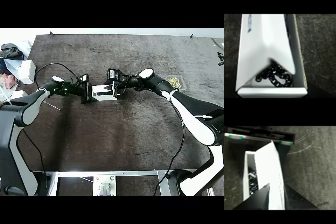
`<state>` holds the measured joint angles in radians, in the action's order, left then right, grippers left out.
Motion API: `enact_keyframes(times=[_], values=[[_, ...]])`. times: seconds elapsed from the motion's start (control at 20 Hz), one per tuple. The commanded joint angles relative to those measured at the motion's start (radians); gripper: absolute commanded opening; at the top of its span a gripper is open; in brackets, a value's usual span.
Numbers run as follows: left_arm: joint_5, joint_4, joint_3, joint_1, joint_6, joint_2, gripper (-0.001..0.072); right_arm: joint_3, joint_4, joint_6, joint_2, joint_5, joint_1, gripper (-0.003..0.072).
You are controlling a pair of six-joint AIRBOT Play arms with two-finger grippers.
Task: Fold the box and place the chain.
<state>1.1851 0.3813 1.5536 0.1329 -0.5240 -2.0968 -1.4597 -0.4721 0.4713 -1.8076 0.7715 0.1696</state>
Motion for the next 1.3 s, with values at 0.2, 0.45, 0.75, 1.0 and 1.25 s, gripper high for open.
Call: enact_keyframes(times=[0.2,0.45,0.75,1.0,1.25], values=[[0.001,0.0,0.0,0.0,0.0,0.0,0.0304,0.001,-0.002,-0.024,-0.016,0.036,0.0,0.0241],[0.001,0.0,0.0,0.0,0.0,0.0,0.0304,0.002,-0.023,-0.061,-0.017,0.074,0.0,0.0241],[0.001,0.0,0.0,0.0,0.0,0.0,0.0304,0.003,-0.041,-0.087,-0.056,0.079,0.0,0.0239],[0.001,0.0,0.0,0.0,0.0,0.0,0.0304,0.003,-0.048,-0.16,-0.069,0.153,-0.016,0.0184],[0.001,0.0,0.0,0.0,0.0,0.0,0.0304,-0.012,0.052,-0.18,-0.071,0.276,-0.083,0.0305]])
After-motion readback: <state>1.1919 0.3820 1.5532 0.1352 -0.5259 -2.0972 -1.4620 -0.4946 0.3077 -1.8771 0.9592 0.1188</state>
